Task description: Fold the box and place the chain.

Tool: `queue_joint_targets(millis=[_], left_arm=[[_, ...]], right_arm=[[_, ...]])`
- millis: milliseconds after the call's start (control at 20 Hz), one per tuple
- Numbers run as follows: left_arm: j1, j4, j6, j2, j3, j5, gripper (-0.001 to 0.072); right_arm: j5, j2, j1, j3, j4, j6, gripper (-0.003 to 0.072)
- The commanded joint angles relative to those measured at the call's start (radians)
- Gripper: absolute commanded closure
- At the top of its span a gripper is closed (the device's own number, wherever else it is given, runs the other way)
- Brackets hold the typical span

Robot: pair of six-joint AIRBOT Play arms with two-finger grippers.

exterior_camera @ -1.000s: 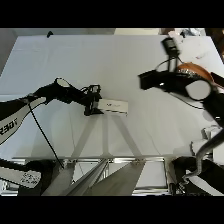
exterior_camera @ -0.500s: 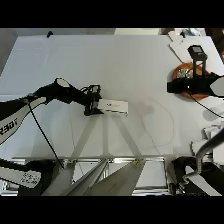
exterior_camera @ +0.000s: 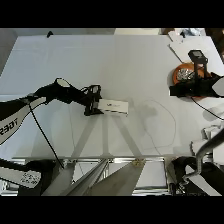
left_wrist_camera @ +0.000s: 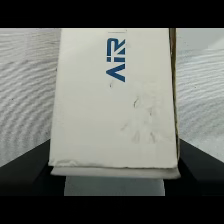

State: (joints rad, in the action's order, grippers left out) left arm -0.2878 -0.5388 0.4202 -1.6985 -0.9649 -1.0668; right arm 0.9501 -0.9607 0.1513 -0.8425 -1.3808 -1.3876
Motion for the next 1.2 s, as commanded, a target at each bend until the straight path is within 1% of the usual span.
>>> queue_joint_targets(millis=[0,50,150,200,350,500,650,800,900,950,1000,1100,1150], left_arm=[[-0.001,0.0,0.0,0.0,0.0,0.0,0.0511],[-0.001,-0.001,-0.002,0.001,0.0,-0.011,0.0702],[0.0,-0.001,-0.024,0.012,0.0,-0.04,0.0702],[-0.002,-0.001,-0.057,0.029,0.0,-0.039,0.0703],[-0.001,-0.013,-0.164,0.124,0.0,-0.016,0.0704],[-0.001,-0.066,-0.26,0.287,0.0,0.034,0.0704],[0.0,-0.122,-0.366,0.492,0.0,0.114,0.0704],[0.0,-0.136,-0.481,0.684,0.0,0.227,0.0704],[0.001,-0.156,-0.566,0.778,0.0,0.322,0.0704],[0.001,-0.196,-0.6,0.814,0.0,0.367,0.0704],[0.002,-0.272,-0.651,0.85,0.0,0.418,0.0703],[0.02,-0.456,-0.817,0.907,0.0,0.497,0.0703],[0.042,-0.544,-0.92,0.928,0.0,0.517,0.0703]], right_arm=[[0.004,0.0,0.0,-0.001,0.001,0.0,0.0674],[0.004,0.0,0.001,-0.001,0.001,0.0,0.0674],[0.004,0.0,0.0,-0.001,0.0,0.0,0.0674],[0.004,0.0,0.001,-0.001,0.001,0.0,0.0674],[0.004,0.0,0.001,-0.001,0.001,0.0,0.0674],[0.004,0.0,0.0,-0.001,0.001,0.0,0.0674],[0.004,0.0,0.001,-0.001,0.0,0.0,0.0674],[0.004,0.0,0.0,-0.001,0.0,0.0,0.0674],[0.004,0.0,0.0,-0.001,0.001,0.0,0.0674],[0.004,0.0,0.001,-0.001,0.001,0.0,0.0674],[0.004,0.0,0.0,-0.001,0.0,0.0,0.0674],[0.003,0.0,0.0,-0.001,0.001,0.0,0.0674],[0.003,0.0,0.0,-0.001,0.0,0.0,0.0674]])
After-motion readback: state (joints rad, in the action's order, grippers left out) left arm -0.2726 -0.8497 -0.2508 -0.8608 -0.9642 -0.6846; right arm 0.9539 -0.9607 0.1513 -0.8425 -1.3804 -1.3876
